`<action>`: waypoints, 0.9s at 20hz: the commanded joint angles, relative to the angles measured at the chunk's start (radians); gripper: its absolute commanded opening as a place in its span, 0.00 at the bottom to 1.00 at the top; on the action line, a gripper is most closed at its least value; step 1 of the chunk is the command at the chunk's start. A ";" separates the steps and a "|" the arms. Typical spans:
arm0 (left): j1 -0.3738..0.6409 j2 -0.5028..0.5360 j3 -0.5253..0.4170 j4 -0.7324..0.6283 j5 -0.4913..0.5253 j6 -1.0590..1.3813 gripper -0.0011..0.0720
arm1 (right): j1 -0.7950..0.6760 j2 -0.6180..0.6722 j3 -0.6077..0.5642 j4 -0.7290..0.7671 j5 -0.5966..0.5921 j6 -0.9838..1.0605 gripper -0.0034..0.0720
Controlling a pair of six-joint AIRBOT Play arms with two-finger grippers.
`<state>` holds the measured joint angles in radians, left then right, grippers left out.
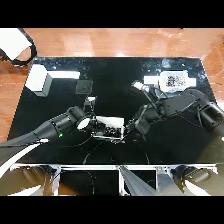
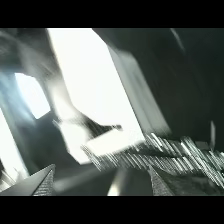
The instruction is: Fold the box and place the chain.
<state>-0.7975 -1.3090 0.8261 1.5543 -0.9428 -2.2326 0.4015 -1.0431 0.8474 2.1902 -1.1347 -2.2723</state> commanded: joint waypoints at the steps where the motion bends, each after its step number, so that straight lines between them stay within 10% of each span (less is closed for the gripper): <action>1: 0.000 0.000 0.000 0.001 -0.005 0.000 0.04 | -0.099 0.010 -0.069 -0.172 -0.012 -0.089 0.96; 6: 0.000 0.000 0.000 0.001 -0.008 0.000 0.04 | 0.026 0.009 -0.263 -0.124 0.394 -0.351 0.98; 18: 0.000 0.000 0.000 0.000 -0.009 0.000 0.04 | 0.085 -0.137 -0.268 -0.017 0.511 -0.716 0.97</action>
<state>-0.7975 -1.3090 0.8261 1.5547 -0.9512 -2.2326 0.4835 -1.1549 0.5808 2.1517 -0.6815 -2.9398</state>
